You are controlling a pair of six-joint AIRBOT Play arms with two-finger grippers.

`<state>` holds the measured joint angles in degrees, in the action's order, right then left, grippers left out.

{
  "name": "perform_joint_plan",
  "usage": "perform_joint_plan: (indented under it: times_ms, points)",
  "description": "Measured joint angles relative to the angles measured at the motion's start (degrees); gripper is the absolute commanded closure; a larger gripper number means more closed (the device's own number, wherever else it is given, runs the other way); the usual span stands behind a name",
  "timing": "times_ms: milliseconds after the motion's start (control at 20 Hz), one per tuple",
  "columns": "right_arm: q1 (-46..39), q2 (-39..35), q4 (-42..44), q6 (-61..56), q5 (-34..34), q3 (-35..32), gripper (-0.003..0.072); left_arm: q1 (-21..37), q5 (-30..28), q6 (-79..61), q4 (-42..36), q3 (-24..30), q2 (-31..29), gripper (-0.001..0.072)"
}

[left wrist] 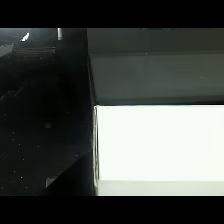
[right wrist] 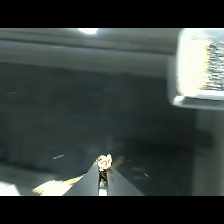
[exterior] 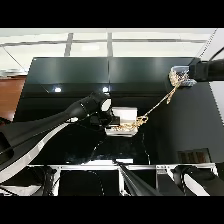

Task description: Fold the box and place the chain.

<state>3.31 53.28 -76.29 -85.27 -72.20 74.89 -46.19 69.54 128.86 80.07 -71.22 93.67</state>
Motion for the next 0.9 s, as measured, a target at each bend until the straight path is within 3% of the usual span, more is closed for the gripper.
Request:
perform_joint_plan:
  times_ms: [300,600,850,900]
  points:
    - [7.1,-4.3,14.4,2.7,-5.1,-4.5,0.0673,0.0,0.0,0.0,-0.1,0.0,0.0,0.0681]
    - [15.2,-4.4,25.5,3.5,4.2,-16.0,0.0671,0.0,0.1,0.0,-0.1,0.0,0.0,0.0681]
    - [18.7,-2.4,28.2,3.7,11.9,-22.3,0.0671,0.0,0.1,0.0,-0.1,0.0,0.0,0.0681]
    - [18.9,-2.1,28.3,3.7,12.6,-22.9,0.0621,0.0,0.1,0.0,-0.1,0.0,0.0,0.0681]
